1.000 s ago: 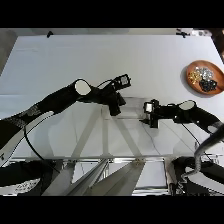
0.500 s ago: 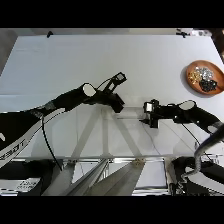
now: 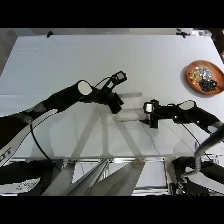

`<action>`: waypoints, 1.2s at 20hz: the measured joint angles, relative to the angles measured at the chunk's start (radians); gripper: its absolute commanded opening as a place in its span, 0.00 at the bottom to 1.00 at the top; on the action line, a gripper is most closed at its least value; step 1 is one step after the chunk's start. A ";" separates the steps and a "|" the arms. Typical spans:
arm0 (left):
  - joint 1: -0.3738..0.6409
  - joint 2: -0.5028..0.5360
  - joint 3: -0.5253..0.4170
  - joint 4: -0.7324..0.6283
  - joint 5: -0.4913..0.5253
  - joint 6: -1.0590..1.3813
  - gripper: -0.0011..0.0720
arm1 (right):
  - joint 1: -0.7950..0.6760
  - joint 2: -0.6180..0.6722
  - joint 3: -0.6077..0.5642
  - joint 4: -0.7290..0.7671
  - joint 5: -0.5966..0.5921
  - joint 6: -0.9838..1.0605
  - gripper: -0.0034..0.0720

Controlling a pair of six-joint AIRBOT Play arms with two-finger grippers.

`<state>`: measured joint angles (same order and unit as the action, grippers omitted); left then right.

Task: Fold the box and place the chain.

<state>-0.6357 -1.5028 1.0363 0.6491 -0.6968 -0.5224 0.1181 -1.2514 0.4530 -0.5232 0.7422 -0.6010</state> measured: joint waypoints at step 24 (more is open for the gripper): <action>0.046 0.132 -0.105 0.284 -0.290 0.008 0.45 | 0.000 0.000 0.000 0.001 -0.001 0.001 0.80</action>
